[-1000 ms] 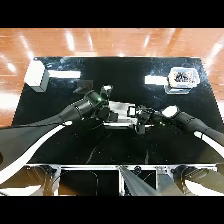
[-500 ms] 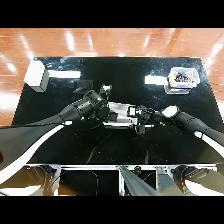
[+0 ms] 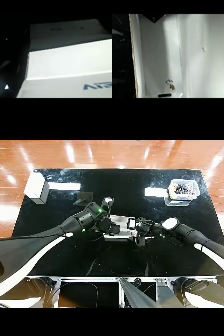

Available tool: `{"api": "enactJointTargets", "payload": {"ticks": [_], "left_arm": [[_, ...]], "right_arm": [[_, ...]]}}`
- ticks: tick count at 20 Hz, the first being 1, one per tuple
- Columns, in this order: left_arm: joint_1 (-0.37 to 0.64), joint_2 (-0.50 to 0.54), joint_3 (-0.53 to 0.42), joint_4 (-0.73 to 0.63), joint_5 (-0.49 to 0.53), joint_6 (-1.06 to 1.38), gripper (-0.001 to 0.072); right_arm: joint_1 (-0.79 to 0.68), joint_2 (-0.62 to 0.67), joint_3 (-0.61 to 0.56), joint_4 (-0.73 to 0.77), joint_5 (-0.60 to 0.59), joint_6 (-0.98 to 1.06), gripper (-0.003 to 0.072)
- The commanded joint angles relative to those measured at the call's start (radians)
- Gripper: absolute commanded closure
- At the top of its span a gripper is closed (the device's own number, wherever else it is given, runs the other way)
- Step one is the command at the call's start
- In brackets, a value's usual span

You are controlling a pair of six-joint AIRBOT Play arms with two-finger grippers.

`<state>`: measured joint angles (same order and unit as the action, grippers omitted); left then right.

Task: Fold the box and place the chain.

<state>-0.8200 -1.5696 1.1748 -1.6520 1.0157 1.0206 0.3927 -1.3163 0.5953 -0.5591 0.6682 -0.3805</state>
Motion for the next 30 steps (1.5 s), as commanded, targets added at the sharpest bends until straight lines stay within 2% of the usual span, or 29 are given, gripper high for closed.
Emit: {"api": "enactJointTargets", "payload": {"ticks": [1,2,3,8,11,17,25,28,29,30], "left_arm": [[0.001,0.001,0.003,0.022,0.011,-0.001,0.0316],[0.001,0.0,0.003,0.022,0.002,-0.001,0.0363],[0.001,0.0,0.003,0.024,-0.006,-0.005,0.0382],[0.001,0.0,0.005,0.101,0.031,-0.068,0.0382],[0.001,-0.009,0.034,0.104,0.048,-0.072,0.0382],[0.008,-0.067,0.095,0.103,0.168,-0.063,0.0382],[0.008,-0.092,0.098,0.098,0.154,-0.063,0.0382],[0.008,-0.092,0.098,0.095,0.151,-0.063,0.0414],[0.008,-0.092,0.098,0.095,0.151,-0.063,0.0488],[0.008,-0.092,0.098,0.095,0.151,-0.063,0.0663]], "right_arm": [[0.0,0.0,0.0,0.0,0.001,0.002,0.0276],[0.0,0.0,-0.001,0.0,0.001,0.002,0.0276],[0.0,0.0,-0.001,0.0,0.001,0.002,0.0276],[0.0,0.0,0.0,0.0,0.001,0.002,0.0276],[0.0,0.0,-0.001,0.0,0.001,0.002,0.0276],[0.0,0.0,-0.001,0.0,0.001,0.002,0.0276],[0.0,0.0,0.0,0.0,0.001,0.002,0.0276],[0.0,0.0,0.0,0.0,0.001,0.002,0.0276],[0.0,0.0,-0.001,0.0,0.001,0.002,0.0276],[0.0,0.0,-0.001,0.0,0.001,0.002,0.0276]]}}
